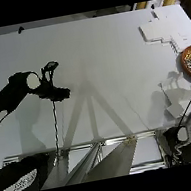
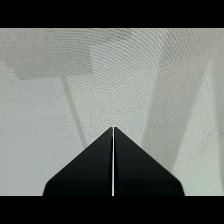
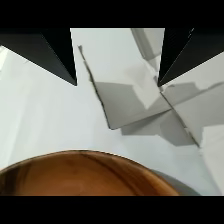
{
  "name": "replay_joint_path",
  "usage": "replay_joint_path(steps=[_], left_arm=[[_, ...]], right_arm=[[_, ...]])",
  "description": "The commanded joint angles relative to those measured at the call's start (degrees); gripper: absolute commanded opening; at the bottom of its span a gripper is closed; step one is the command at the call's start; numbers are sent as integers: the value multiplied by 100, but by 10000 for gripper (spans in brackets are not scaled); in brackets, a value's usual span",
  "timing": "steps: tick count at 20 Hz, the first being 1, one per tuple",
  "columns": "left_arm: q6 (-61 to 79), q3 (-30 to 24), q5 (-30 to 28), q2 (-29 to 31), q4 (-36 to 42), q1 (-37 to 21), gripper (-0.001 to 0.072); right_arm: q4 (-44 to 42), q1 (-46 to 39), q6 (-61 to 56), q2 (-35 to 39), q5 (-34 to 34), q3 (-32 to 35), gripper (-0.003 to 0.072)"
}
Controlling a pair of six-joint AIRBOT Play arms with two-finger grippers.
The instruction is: Fold the box and place the chain.
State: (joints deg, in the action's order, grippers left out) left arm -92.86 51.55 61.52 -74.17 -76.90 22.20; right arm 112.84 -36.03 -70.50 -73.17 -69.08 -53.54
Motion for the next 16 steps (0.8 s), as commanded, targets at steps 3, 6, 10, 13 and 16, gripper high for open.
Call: replay_joint_path(steps=[3,6,10,13,16], left_arm=[[0,-4,0,4,0,4,11],[0,-4,0,2,0,4,11],[0,-4,0,2,-2,4,11],[0,-4,2,4,0,4,11],[-2,-4,2,4,0,4,11]], right_arm=[[101,-466,203,-160,621,-2,541],[166,-479,214,-345,535,-2,446],[225,-540,223,-688,-26,-2,142],[140,-450,221,-632,-208,-2,19],[-304,-35,223,-275,-212,-2,19]])
